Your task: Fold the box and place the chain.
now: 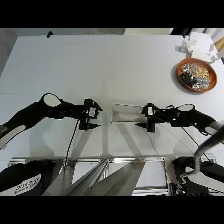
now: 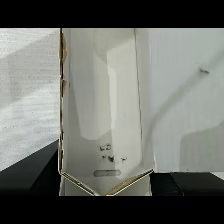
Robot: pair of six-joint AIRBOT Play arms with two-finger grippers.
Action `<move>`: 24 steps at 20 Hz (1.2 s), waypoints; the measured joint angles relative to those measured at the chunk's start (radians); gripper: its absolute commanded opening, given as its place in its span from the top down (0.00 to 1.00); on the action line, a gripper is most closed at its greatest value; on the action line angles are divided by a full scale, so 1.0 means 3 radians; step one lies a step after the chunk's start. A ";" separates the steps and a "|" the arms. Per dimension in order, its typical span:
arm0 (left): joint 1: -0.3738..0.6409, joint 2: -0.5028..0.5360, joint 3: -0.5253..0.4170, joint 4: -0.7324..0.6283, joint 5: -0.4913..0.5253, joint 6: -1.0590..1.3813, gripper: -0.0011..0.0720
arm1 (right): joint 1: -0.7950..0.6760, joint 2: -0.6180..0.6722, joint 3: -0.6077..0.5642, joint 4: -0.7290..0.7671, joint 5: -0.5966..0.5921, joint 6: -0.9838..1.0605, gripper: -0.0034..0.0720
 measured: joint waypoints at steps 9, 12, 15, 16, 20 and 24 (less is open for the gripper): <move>0.0029 -0.0824 0.0493 -0.0559 -0.0261 0.0474 0.03 | 0.0000 0.0000 -0.0001 0.0000 0.0001 0.0000 0.43; 0.0029 -0.0946 0.0585 -0.0529 -0.0354 0.0421 0.03 | 0.0000 0.0000 -0.0001 0.0000 0.0001 0.0000 0.43; 0.0010 -0.0993 0.0619 -0.0487 -0.0402 0.0392 0.03 | 0.0000 0.0000 -0.0001 0.0000 0.0001 0.0000 0.43; -0.0010 -0.0999 0.0624 -0.0477 -0.0415 0.0370 0.03 | 0.0000 0.0000 -0.0001 0.0000 0.0001 0.0000 0.43; -0.0117 -0.1011 0.0637 -0.0449 -0.0348 0.0254 0.03 | 0.0000 0.0000 0.0000 -0.0001 0.0000 0.0000 0.43; -0.0169 -0.1013 0.0641 -0.0486 -0.0259 0.0135 0.03 | 0.0000 0.0000 0.0000 -0.0001 0.0001 0.0000 0.43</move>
